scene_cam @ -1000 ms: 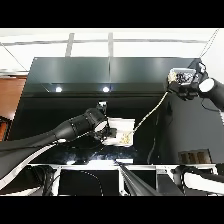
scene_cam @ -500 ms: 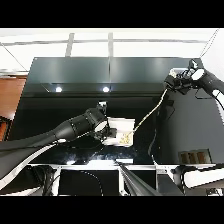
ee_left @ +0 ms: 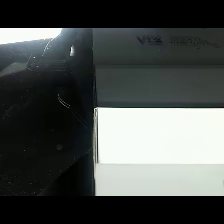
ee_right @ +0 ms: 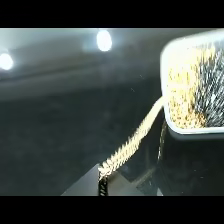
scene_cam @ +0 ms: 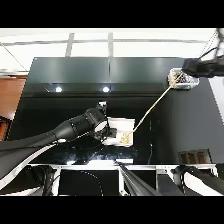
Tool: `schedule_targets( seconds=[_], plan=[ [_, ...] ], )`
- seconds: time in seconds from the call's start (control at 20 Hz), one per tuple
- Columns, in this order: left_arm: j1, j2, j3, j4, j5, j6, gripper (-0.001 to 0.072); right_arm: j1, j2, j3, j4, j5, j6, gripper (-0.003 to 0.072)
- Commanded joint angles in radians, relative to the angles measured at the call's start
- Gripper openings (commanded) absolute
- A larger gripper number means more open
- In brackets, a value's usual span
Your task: Fold the box and place the chain.
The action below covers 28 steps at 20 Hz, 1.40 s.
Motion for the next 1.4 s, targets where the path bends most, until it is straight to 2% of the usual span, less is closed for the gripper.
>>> schedule_targets(
  seconds=[0.0,0.15,0.3,0.4,0.5,0.6,0.7,0.95,1.1,1.35],
  plan=[
    [0.001,-0.001,0.000,0.000,0.001,0.000,0.0031,0.000,0.232,0.001,0.029,0.076,-0.057,0.0012],
    [0.001,-0.001,0.000,0.000,0.001,0.000,0.0030,0.000,0.364,0.002,0.083,0.133,-0.061,0.0012],
    [0.001,-0.001,0.000,0.000,0.001,0.000,0.0030,0.001,0.443,0.000,0.143,0.283,-0.071,0.0013],
    [0.001,-0.001,0.000,0.000,0.001,0.000,0.0030,0.005,0.461,-0.004,0.177,0.432,-0.091,0.0013],
    [0.001,-0.001,0.000,0.000,0.001,0.000,0.0030,0.050,0.477,-0.053,0.222,0.498,-0.090,0.0013],
    [0.001,-0.001,0.000,0.000,0.001,0.000,0.0030,0.130,0.485,-0.147,0.272,0.513,-0.086,0.0013],
    [0.001,-0.001,0.000,0.000,0.001,0.000,0.0030,0.224,0.485,-0.269,0.306,0.460,-0.072,0.0013],
    [0.001,-0.001,0.000,0.000,0.001,0.000,0.0030,0.448,0.454,-0.554,0.456,0.146,-0.049,0.0012],
    [0.001,-0.001,0.000,0.000,0.001,0.000,0.0030,0.555,0.364,-0.594,0.510,0.026,-0.050,0.0013],
    [0.001,-0.001,0.000,0.000,0.000,0.000,0.0031,0.626,0.215,-0.594,0.521,-0.052,-0.057,0.0013]
  ],
)
